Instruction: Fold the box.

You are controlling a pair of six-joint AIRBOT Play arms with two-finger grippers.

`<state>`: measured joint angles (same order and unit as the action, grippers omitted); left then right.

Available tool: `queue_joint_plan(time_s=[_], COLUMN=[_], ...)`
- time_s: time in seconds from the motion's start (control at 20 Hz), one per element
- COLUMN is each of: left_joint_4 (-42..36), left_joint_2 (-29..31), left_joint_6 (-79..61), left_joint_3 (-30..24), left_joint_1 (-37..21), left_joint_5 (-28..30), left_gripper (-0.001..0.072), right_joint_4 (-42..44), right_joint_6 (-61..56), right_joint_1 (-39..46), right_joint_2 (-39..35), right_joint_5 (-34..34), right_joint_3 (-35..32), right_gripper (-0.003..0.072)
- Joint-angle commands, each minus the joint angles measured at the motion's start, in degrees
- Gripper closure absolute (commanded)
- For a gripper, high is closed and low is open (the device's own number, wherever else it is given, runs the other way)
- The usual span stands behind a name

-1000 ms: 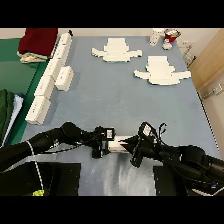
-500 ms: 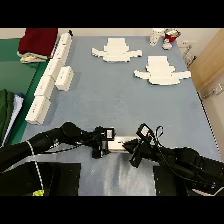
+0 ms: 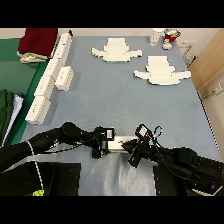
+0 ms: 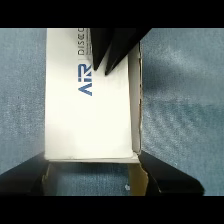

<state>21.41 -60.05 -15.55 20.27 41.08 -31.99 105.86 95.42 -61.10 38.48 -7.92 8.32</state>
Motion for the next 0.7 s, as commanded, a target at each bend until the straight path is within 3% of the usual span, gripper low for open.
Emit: queue_joint_plan(time_s=[0.0, 0.4, 0.65], left_joint_4=[0.02, 0.02, 0.04], left_joint_2=[0.0, 0.0, 0.0], left_joint_6=[-0.04, -0.04, -0.04], left_joint_3=[0.04, 0.04, 0.04], left_joint_1=[0.02, 0.02, 0.02], left_joint_5=[0.0, 0.0, 0.02], left_gripper=[0.0287, 0.0287, 0.0287], right_joint_4=[0.0, -1.27, -8.07], right_joint_6=[-0.04, -0.02, -0.02], right_joint_1=[-0.07, -0.04, 0.0], right_joint_2=[0.11, 0.0, -0.87], right_joint_5=[-0.79, -1.16, -2.1], right_joint_3=[-0.07, 1.38, 5.42], right_gripper=[0.061, 0.061, 0.061])
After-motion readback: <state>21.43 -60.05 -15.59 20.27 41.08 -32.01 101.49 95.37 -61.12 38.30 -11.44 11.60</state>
